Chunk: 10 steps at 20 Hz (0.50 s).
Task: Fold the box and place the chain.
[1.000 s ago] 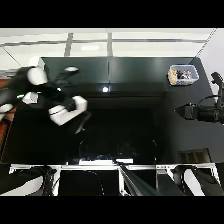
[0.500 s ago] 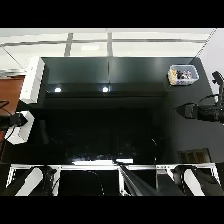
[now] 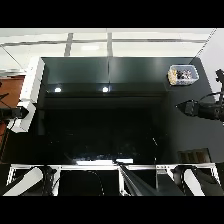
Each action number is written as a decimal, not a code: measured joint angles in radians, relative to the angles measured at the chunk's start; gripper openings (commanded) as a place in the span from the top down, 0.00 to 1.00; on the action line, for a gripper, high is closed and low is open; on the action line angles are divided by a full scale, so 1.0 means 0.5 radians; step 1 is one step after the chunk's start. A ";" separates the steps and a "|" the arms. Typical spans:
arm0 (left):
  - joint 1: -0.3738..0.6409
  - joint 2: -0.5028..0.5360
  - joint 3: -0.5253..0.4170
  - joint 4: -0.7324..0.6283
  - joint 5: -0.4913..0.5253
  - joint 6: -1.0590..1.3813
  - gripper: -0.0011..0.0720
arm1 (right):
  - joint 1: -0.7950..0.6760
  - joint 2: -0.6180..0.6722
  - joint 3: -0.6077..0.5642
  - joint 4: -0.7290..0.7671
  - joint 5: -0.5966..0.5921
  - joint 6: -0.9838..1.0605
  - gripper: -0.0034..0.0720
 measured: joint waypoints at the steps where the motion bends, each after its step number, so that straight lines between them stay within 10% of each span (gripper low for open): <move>1: -0.005 -0.040 0.026 -0.006 0.007 0.011 0.42 | 0.000 0.000 0.000 0.001 -0.013 0.001 0.94; 6: -0.021 -0.169 0.126 -0.030 0.101 0.034 0.42 | 0.000 0.000 0.000 0.000 -0.054 0.001 0.94; 7: -0.024 -0.179 0.137 -0.038 0.146 0.034 0.35 | 0.000 0.000 0.000 0.000 -0.057 0.001 0.94; 8: -0.027 -0.188 0.146 -0.053 0.185 0.033 0.00 | 0.000 0.000 0.000 0.000 -0.058 0.001 0.93; 10: -0.038 -0.195 0.174 -0.074 0.220 0.032 0.00 | 0.000 0.000 0.000 0.001 -0.063 0.001 0.94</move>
